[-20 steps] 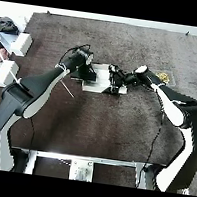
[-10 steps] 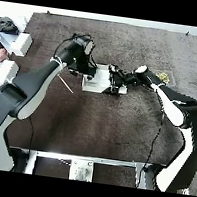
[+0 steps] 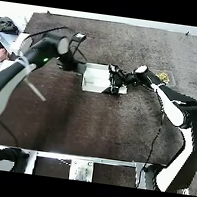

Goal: Fold the box and place the chain.

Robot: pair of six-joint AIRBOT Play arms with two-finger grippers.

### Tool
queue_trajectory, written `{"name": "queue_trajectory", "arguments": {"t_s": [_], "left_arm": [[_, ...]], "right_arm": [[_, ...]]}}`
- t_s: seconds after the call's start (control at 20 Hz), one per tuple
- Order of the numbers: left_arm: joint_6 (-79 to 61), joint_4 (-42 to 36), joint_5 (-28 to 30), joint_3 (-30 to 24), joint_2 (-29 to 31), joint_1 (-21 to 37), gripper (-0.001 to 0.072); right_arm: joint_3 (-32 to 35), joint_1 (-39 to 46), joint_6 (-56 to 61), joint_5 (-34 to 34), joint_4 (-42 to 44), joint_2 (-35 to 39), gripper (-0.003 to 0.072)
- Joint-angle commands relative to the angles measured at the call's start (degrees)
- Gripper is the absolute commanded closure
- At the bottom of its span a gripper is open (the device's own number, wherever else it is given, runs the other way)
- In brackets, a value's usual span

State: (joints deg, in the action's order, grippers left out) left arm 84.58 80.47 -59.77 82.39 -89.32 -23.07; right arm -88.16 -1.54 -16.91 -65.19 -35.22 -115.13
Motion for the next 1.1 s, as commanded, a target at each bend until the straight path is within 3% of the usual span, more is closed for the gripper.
{"name": "queue_trajectory", "arguments": {"t_s": [0.0, 0.1, 0.3, 0.45, 0.6, 0.8, 0.9, 1.0, 1.05], "left_arm": [[-31.26, -27.06, 14.62, -15.72, 6.43, 5.81, 0.0052], [-38.05, -33.51, 14.16, -17.29, 6.38, 8.28, 0.0057], [-38.18, -35.89, 18.45, -16.83, 6.38, 8.87, 0.0057], [-51.25, -42.86, 18.6, -16.65, 4.74, 10.03, 0.0057], [-66.38, -55.54, 8.39, -11.72, -1.66, 16.04, 0.0057], [-78.97, -58.29, -8.17, 1.05, -15.61, 22.1, 0.0058], [-90.33, -58.1, -12.7, 4.26, -20.2, 22.16, 0.0055], [-102.36, -57.44, -13.14, 3.85, -21.84, 21.62, -0.0011], [-105.2, -56.52, -13.33, 3.85, -22.36, 21.2, -0.0011]], "right_arm": [[-0.04, -0.04, 0.02, 0.02, 0.04, 0.0, 0.0368], [-0.04, -0.04, 0.02, 0.04, 0.04, 0.0, 0.0368], [-0.04, -0.04, 0.02, -0.02, 0.04, 0.0, 0.0368], [-0.04, -0.07, 0.02, 0.04, 0.07, 0.0, 0.0368], [-0.04, -0.07, 0.02, 0.04, 0.04, 0.0, 0.0368], [-0.04, -0.04, 0.02, 0.04, 0.04, 0.0, 0.0368], [-0.04, -0.04, 0.02, 0.04, 0.04, 0.0, 0.0368], [-0.04, -0.04, 0.02, 0.02, 0.04, 0.0, 0.0368], [-0.04, -0.07, 0.02, 0.04, 0.04, 0.0, 0.0368]]}}
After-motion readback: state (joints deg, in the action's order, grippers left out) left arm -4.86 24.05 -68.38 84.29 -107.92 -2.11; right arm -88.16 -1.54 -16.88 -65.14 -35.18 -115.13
